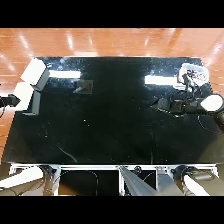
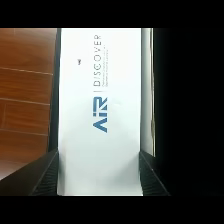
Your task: Fold the box and place the chain.
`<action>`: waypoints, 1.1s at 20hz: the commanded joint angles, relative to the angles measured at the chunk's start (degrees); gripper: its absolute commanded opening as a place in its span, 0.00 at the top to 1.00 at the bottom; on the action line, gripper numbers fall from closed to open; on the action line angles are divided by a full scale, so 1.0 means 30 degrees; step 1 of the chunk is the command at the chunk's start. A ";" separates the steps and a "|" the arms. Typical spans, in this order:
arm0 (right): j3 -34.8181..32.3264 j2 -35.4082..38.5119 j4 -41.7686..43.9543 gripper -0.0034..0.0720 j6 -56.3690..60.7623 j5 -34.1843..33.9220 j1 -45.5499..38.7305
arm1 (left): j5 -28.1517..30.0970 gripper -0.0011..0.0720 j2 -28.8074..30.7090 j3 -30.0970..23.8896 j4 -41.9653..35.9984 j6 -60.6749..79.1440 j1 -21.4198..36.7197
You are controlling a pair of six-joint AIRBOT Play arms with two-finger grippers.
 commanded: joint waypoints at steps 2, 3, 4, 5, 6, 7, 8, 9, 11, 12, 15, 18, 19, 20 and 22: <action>0.0007 -0.0015 0.0007 0.01 0.0051 0.0015 0.0015 | -0.0233 0.12 -0.0044 0.0321 -0.0073 -0.0109 -0.0117; 0.0007 -0.0015 0.0015 0.01 0.0051 0.0051 0.0015 | -0.0386 0.12 0.0182 0.0525 0.0000 -0.0109 -0.0117; 0.0007 -0.0015 0.0015 0.01 0.0044 0.0109 0.0015 | -0.0408 0.12 0.0554 0.0801 0.0226 -0.0175 -0.0117; 0.0007 -0.0015 0.0007 0.01 0.0044 0.0226 0.0015 | -0.0408 0.12 0.0962 0.1107 0.0459 -0.0372 -0.0109; 0.0007 -0.0015 0.0000 0.01 0.0036 0.0291 0.0015 | -0.0452 0.12 0.1443 0.1515 0.0736 -0.0940 -0.0080; 0.0007 -0.0015 0.0000 0.01 -0.0073 0.0255 0.0015 | -0.0459 0.12 0.1960 0.1894 0.0823 -0.1770 -0.0087; 0.0022 -0.0015 0.0015 0.01 -0.0721 0.0051 0.0058 | -0.0510 0.12 0.2579 0.2200 0.0401 -0.2754 -0.0138; 0.0197 -0.0015 0.0007 0.01 -0.1617 -0.0342 0.0284 | -0.0787 0.12 0.3191 0.2368 -0.0823 -0.3177 -0.0313; 0.1537 -0.0051 -0.0452 0.01 -0.2528 -0.0940 0.1341 | -0.2120 0.31 0.4444 0.2390 -0.3650 -0.3162 -0.1712; 0.2834 -0.0219 -0.1260 0.02 -0.2412 -0.1158 0.2084 | -0.3242 0.57 0.5020 0.2390 -0.4109 -0.3169 -0.3206; 0.6732 -0.0911 -0.4641 0.88 -0.1982 -0.1348 0.3774 | -0.5814 0.96 0.6186 0.2222 -0.3169 -0.4466 -0.9632; 0.8102 -0.1180 -0.7242 0.90 0.0313 0.0080 0.3490 | -0.4707 0.96 0.6295 0.1348 0.3417 -1.1715 -1.6247; 0.8043 -0.1392 -0.8408 0.90 0.1515 0.1399 0.3169 | -0.4350 0.96 0.6098 0.0670 0.7031 -1.5934 -1.8039; 0.7752 -0.1668 -0.9391 0.90 0.2412 0.2404 0.2798 | -0.4138 0.96 0.5865 -0.0036 0.9304 -1.9263 -1.9176; 0.6870 -0.2186 -0.9981 0.90 0.3118 0.3249 0.1858 | -0.3942 0.96 0.5464 -0.0758 0.9158 -2.0961 -2.0145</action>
